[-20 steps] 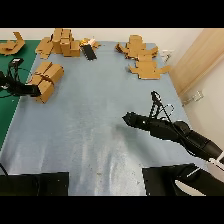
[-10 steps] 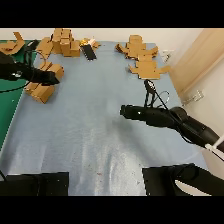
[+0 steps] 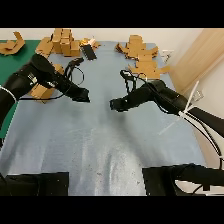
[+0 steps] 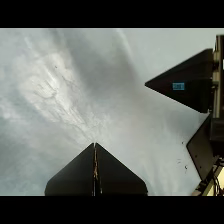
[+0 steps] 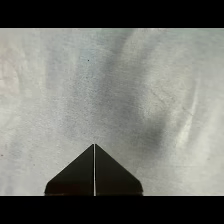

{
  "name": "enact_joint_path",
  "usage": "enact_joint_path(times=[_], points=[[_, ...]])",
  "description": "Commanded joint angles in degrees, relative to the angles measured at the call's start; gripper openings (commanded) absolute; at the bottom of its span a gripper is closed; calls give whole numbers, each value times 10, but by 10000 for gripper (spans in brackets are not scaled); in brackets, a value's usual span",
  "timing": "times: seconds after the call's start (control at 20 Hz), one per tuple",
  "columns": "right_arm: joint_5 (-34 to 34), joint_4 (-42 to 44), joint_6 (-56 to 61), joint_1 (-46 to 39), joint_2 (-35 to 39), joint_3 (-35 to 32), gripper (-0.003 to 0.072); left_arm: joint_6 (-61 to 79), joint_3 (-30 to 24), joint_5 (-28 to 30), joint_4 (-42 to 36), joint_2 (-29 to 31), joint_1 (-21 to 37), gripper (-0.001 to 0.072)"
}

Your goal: Fold the box.

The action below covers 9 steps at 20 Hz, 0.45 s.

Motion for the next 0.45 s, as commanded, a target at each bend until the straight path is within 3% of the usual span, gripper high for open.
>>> enact_joint_path(times=[0.0,0.4], points=[[-32,5,-14,1,-30,32,8,-34,-10,0,21,0,-34,9],[-39,3,-14,1,-30,32,8,-33,-10,0,19,0,-33,10]])
